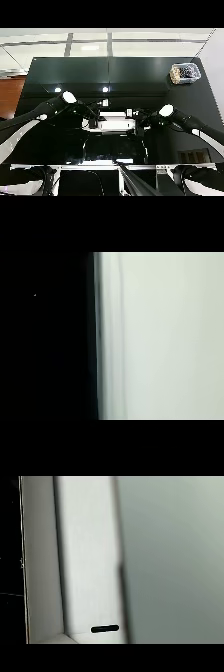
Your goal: Fold the box and place the chain.
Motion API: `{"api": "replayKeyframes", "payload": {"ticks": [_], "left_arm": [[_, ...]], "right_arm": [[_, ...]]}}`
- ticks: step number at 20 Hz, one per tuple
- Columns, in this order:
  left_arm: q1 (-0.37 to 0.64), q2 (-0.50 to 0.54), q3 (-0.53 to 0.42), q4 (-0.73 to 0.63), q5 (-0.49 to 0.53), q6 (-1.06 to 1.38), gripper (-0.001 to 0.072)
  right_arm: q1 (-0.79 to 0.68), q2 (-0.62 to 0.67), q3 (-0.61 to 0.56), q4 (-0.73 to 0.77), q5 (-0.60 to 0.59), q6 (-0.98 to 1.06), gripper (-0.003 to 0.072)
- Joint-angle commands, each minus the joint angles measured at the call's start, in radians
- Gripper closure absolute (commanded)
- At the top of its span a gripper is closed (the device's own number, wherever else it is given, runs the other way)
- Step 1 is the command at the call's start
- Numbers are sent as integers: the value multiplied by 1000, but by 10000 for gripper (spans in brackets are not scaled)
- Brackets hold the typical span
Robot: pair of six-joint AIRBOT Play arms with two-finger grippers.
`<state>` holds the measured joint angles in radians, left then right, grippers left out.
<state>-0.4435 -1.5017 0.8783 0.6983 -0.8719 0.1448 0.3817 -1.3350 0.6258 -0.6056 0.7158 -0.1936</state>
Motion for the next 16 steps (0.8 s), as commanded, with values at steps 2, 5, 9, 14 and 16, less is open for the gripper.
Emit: {"api": "replayKeyframes", "payload": {"ticks": [2, 5, 9, 14, 16], "left_arm": [[0, 0, 0, 0, 0, 1, 681], [0, 0, 0, 0, 1, 1, 681], [1, 9, 6, 1, 2, 1, 397], [32, 102, 37, 36, -28, -128, -6], [64, 167, 37, 111, -50, -224, -3]], "right_arm": [[1, -1, 0, -2, -5, 4, -13], [1, -1, 0, -5, -3, 4, 201], [1, -1, 0, -5, -4, 4, 201], [1, -1, 0, -5, -4, 5, 201], [1, -1, 0, -5, -4, 5, 201]]}}
